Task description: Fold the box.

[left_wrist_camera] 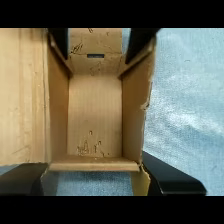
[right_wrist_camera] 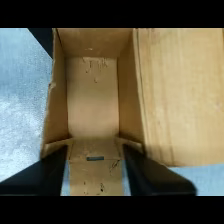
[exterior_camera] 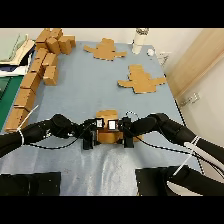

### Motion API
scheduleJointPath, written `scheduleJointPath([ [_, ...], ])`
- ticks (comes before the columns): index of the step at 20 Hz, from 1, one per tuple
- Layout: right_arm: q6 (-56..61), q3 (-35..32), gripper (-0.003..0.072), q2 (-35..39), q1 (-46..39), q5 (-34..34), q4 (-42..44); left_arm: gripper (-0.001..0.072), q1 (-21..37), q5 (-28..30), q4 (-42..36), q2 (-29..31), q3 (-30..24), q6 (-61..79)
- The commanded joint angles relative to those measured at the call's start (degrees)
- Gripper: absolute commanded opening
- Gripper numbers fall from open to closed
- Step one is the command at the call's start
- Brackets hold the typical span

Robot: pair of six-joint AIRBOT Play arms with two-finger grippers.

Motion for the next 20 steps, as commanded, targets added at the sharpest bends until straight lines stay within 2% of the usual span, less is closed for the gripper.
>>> scheduleJointPath([
  [1, -0.3, 0.0, 0.0661, -1.0, 1.0, 1.9, 0.5, 0.0591, 0.0, 0.1, 0.0, 0.0, 0.1, 0.0],
  [7, 0.0, 0.0, 0.0655, -0.9, 1.0, 1.6, 0.5, 0.0591, 0.0, 0.1, 0.0, 0.0, 0.1, 0.0],
  [8, 1.4, 0.0, 0.0624, -0.6, 1.0, 1.1, 0.2, 0.0590, 0.0, 0.1, 0.0, 0.0, 0.1, 0.0],
  [10, 8.5, 0.0, 0.0313, 1.7, 1.0, -2.2, -4.2, 0.0590, 0.0, 0.1, 0.0, 0.0, 0.1, 0.0],
  [11, 15.3, 0.3, 0.0256, 3.5, 0.9, -4.3, -9.4, 0.0590, 0.0, 0.1, 0.0, 0.0, 0.1, 0.0],
  [13, 34.0, 0.7, 0.0006, 7.8, 0.9, -7.2, -23.1, 0.0590, 0.0, 0.1, 0.0, 0.0, 0.1, 0.0],
  [16, 62.4, 0.7, 0.0005, 14.7, -0.4, -9.8, -44.0, 0.0591, 0.0, 0.1, 0.0, 0.0, 0.1, 0.0],
  [18, 82.7, 0.7, 0.0005, 17.6, -4.1, -13.1, -53.8, 0.0590, 0.0, 0.1, 0.0, 0.0, 0.1, 0.0],
  [20, 92.5, 0.6, 0.0005, 17.3, -10.5, -17.3, -52.6, 0.0590, 0.0, 0.1, 0.0, 0.0, 0.1, 0.0],
])
